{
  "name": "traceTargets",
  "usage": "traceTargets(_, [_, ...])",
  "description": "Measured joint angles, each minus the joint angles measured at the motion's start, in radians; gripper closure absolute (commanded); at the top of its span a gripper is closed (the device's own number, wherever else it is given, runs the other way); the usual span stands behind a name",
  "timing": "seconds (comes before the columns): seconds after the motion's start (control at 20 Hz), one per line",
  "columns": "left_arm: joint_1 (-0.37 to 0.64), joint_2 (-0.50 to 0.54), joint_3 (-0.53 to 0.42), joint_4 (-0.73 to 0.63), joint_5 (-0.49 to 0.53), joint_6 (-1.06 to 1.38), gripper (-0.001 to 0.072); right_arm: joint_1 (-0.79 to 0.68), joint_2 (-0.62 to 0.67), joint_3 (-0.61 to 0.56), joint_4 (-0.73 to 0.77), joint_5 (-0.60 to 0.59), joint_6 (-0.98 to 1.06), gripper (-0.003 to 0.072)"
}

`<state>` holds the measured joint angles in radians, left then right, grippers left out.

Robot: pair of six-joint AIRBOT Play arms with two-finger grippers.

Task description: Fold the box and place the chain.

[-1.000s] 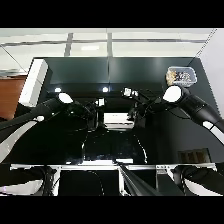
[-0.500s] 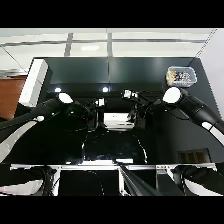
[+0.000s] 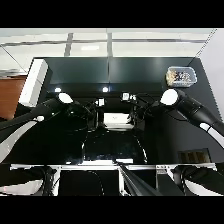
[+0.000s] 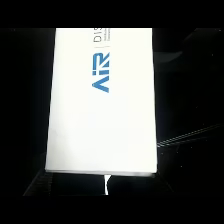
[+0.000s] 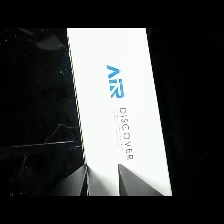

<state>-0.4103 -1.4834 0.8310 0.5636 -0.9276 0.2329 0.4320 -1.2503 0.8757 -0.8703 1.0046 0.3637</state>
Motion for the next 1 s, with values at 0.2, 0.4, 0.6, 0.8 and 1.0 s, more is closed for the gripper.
traceTargets(0.2, [0.000, 0.000, 0.000, 0.001, -0.005, 0.000, 0.0309, 0.002, 0.006, 0.000, 0.000, -0.026, 0.036, 0.0207])
traceTargets(0.4, [0.000, 0.000, 0.000, 0.000, -0.003, 0.000, 0.0309, -0.022, 0.049, 0.014, 0.004, -0.022, 0.201, 0.0216])
traceTargets(0.6, [0.000, 0.000, 0.000, 0.000, 0.000, 0.000, 0.0308, -0.066, 0.081, 0.021, 0.041, 0.047, 0.498, 0.0663])
traceTargets(0.8, [0.000, 0.000, 0.000, 0.000, 0.000, -0.001, 0.0308, -0.082, 0.089, 0.020, 0.079, 0.100, 0.681, 0.0664])
traceTargets(1.0, [0.000, 0.000, 0.000, -0.001, 0.000, -0.002, 0.0308, -0.082, 0.073, 0.010, 0.110, 0.087, 0.760, 0.0663])
